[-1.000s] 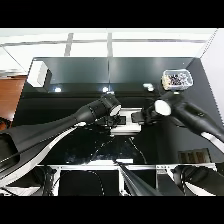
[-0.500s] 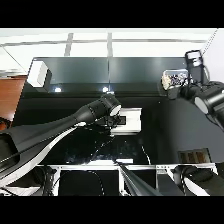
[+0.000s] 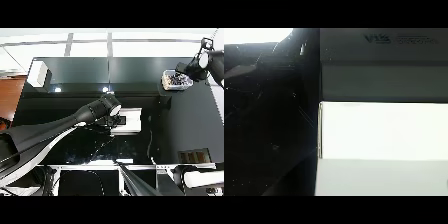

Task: Fold the box and place the chain.

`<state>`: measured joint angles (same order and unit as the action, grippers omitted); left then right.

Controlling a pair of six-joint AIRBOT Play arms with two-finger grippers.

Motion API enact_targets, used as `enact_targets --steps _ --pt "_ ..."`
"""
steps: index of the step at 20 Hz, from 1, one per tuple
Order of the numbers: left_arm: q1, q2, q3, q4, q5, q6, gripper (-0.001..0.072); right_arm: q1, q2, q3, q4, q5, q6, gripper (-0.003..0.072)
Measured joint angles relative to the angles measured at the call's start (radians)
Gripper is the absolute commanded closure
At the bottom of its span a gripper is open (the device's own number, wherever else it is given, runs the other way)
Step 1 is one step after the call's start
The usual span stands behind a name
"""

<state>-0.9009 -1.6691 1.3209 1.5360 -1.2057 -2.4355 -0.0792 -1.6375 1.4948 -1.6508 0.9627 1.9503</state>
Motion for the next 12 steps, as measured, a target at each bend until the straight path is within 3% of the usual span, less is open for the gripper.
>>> enact_targets --steps 1,2,4,6,7,8,10,12 --pt "0.0 0.0 0.0 0.0 0.0 0.0 0.0687 -0.011 -0.066 0.079 0.023 0.054 -0.006 -0.0007" --pt "0.0 0.0 0.0 0.0 0.0 0.0 0.0687 -0.021 -0.125 0.147 0.043 0.096 -0.01 0.0082" --pt "0.0 0.0 0.0 0.0 0.0 0.0 0.0687 -0.037 -0.224 0.255 0.081 0.163 -0.017 0.01" --pt "0.0 0.0 0.0 0.0 0.0 0.0 0.0687 -0.048 -0.285 0.317 0.103 0.201 -0.021 0.01" --pt "0.0 0.0 0.0 0.0 0.0 0.0 0.0687 -0.052 -0.306 0.336 0.112 0.214 -0.021 0.0135" --pt "0.0 0.0 0.0 0.0 0.0 0.0 0.0687 -0.057 -0.323 0.351 0.119 0.22 -0.021 0.0215" --pt "0.0 0.0 0.0 0.0 0.0 0.0 0.0687 -0.064 -0.351 0.367 0.132 0.236 -0.019 0.0219" --pt "0.0 0.0 0.0 0.0 0.0 0.0 0.0687 -0.068 -0.368 0.376 0.15 0.242 -0.019 0.0595"
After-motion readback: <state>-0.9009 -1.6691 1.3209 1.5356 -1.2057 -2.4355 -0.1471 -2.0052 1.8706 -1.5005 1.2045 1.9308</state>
